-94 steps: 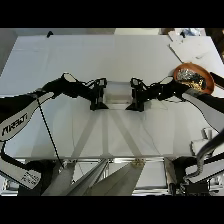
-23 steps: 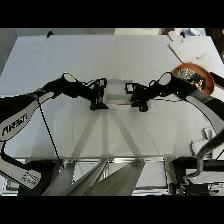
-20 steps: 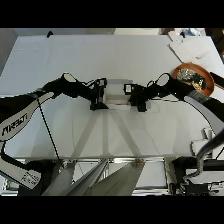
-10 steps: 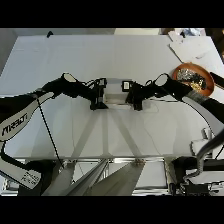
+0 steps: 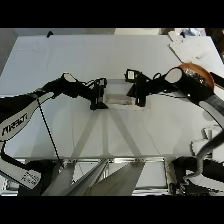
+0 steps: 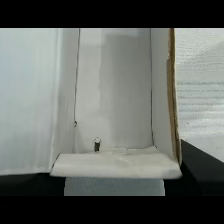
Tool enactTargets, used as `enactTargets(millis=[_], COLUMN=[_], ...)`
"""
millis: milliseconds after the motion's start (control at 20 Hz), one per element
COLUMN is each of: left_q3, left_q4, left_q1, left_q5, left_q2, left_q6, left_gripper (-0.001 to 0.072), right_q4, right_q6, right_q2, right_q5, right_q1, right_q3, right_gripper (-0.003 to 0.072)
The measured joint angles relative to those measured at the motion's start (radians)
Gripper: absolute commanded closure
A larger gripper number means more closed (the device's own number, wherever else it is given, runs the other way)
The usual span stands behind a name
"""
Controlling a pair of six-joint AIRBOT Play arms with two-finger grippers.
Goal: Fold the box and place the chain.
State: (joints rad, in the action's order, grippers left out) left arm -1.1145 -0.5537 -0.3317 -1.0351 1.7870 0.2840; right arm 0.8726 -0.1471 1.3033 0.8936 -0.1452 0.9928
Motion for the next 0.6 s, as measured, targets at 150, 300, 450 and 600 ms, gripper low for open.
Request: enactTargets(millis=[150,300,450,600], left_q3=[0.000,0.000,0.000,0.000], left_q4=[0.000,0.000,0.000,0.000], left_q1=[0.000,0.000,0.000,0.000], left_q5=[0.000,0.000,-0.001,-0.001], left_q2=[0.000,0.000,0.000,0.000], left_q6=[0.000,0.000,0.000,0.000], left_gripper=[0.0388,0.0388,0.0388,0.0388], right_q4=[0.150,0.264,0.315,0.325], right_q6=[-0.237,-0.489,-0.677,-0.779], right_q2=[-0.109,-0.156,-0.172,-0.174], right_q5=[0.003,0.042,0.097,0.124], right_q1=[0.044,0.150,0.275,0.360], right_q3=[0.000,-0.002,-0.026,-0.096], right_gripper=[0.0678,0.0678,0.0683,0.0683])
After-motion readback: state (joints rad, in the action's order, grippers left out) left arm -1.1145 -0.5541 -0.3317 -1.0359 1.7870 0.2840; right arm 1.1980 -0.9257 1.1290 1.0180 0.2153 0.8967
